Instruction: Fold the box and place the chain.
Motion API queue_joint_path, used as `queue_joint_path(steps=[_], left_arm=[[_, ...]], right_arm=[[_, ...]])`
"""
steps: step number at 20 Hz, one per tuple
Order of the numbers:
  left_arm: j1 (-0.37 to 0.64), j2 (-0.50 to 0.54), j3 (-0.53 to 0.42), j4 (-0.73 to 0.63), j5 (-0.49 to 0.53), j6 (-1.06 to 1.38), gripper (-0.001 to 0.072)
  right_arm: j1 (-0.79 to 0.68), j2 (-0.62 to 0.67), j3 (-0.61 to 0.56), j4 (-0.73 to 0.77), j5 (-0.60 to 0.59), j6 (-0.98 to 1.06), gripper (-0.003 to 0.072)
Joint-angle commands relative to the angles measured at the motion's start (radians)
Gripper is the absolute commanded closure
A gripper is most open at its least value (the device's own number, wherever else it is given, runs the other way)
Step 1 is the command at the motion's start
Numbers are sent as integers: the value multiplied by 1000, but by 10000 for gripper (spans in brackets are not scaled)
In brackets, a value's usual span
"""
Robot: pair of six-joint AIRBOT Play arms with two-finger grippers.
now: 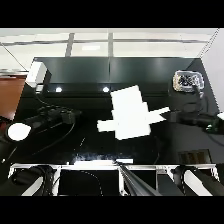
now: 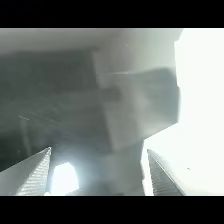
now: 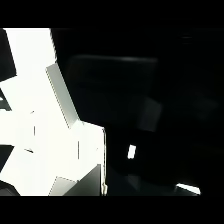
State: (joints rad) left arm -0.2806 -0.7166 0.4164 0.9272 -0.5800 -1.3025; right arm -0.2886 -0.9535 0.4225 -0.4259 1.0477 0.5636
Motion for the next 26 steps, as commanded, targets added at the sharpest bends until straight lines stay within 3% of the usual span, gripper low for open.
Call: queue_joint_path(steps=[1,6,9,13,14,19,22,24,26], left_arm=[[-84,-106,13,-163,-23,2,2],[-29,-401,136,-502,-233,315,2],[-13,-561,215,-521,-296,325,2],[-17,-767,330,-520,-623,512,8],[-16,-801,347,-504,-660,519,39],[-12,-835,366,-391,-635,536,362],[7,-835,373,-350,-682,578,365],[31,-835,373,-351,-699,612,484],[55,-835,373,-352,-710,631,496]], right_arm=[[195,88,-143,150,-183,-50,679],[388,88,-153,148,-279,-48,679],[424,88,-153,168,-288,-47,679],[429,88,-153,168,-290,-45,679],[429,88,-153,167,-290,-45,679],[429,88,-153,167,-292,-45,679],[429,88,-153,167,-293,-45,679],[429,88,-153,167,-293,-45,679],[429,88,-153,167,-293,-45,679]])
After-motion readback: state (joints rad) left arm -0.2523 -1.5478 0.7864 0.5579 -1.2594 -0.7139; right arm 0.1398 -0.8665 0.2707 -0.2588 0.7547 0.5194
